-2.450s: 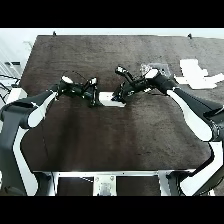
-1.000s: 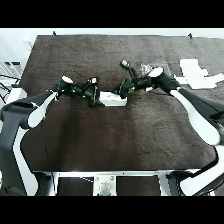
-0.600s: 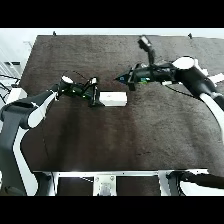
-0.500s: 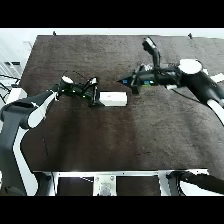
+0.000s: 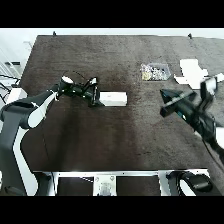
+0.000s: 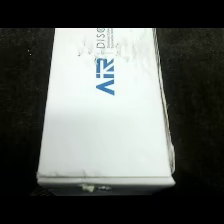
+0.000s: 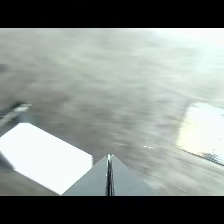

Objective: Fold the box and place the chain.

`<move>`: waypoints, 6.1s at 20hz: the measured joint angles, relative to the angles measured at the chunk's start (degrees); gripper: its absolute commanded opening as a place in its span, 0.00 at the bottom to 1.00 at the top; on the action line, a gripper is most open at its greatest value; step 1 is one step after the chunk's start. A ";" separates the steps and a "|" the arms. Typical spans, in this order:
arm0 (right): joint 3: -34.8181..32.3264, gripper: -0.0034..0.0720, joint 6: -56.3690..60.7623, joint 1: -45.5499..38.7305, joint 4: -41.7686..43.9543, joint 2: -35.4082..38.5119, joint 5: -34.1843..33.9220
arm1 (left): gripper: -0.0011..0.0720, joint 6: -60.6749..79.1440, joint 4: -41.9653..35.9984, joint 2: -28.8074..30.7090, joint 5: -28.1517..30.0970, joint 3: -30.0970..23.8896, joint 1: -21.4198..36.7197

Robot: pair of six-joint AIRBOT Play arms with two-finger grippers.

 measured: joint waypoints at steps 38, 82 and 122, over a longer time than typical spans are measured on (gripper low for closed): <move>-21.27 0.06 0.07 -0.26 -2.99 16.55 -11.91 | 0.04 -20.90 -0.94 15.76 27.87 0.24 9.49; -21.27 0.06 0.07 -0.26 -2.99 16.55 -11.89 | 1.00 -38.75 7.45 2.47 40.54 3.54 39.56; -21.27 0.06 0.07 -0.26 -3.02 16.55 -11.91 | 0.03 -44.17 5.29 64.67 40.19 -30.60 16.76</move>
